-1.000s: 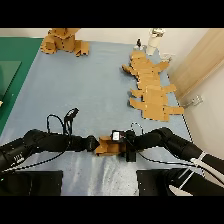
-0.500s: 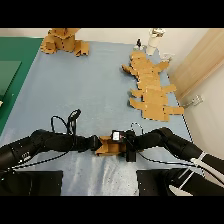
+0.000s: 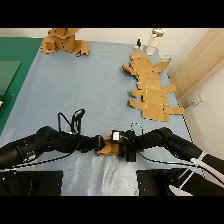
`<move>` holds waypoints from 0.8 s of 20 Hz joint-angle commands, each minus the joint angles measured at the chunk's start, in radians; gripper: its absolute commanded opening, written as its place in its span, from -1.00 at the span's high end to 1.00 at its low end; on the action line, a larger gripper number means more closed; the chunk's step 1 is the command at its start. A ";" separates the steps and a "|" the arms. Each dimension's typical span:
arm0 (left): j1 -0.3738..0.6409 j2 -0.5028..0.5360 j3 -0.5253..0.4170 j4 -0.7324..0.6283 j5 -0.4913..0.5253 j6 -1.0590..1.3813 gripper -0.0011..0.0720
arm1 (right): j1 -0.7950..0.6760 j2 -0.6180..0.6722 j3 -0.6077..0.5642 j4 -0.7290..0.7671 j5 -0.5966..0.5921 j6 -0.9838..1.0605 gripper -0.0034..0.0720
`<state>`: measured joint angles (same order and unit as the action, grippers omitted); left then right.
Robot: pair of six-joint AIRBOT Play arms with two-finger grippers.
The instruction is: Fold the box.
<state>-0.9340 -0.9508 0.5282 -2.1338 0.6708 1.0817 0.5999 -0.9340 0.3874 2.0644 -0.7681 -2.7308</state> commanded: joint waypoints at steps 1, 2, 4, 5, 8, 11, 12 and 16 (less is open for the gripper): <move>-0.077 -0.050 0.077 0.230 0.088 -0.241 -0.33 | 0.000 0.000 0.000 0.000 0.000 0.000 -0.35; -0.101 -0.066 0.101 0.259 0.089 -0.263 -0.33 | 0.000 0.000 0.000 0.000 0.000 0.000 -0.35; -0.134 -0.108 0.145 0.325 0.102 -0.323 -0.33 | 0.000 0.000 0.000 0.000 0.000 0.000 -0.35; -0.140 -0.135 0.164 0.347 0.129 -0.356 -0.33 | 0.000 0.000 0.000 0.000 0.000 0.000 -0.35; -0.141 -0.210 0.212 0.374 0.219 -0.388 -0.33 | 0.000 0.000 0.000 0.000 0.000 0.000 -0.35; -0.146 -0.260 0.260 0.434 0.270 -0.486 -0.33 | 0.000 0.000 0.000 0.000 0.000 0.000 -0.35; -0.151 -0.273 0.279 0.463 0.291 -0.513 -0.33 | 0.000 0.000 0.000 0.000 0.000 0.000 -0.35; -0.180 -0.325 0.345 0.523 0.352 -0.586 -0.33 | 0.000 0.000 0.000 0.000 0.000 0.000 -0.35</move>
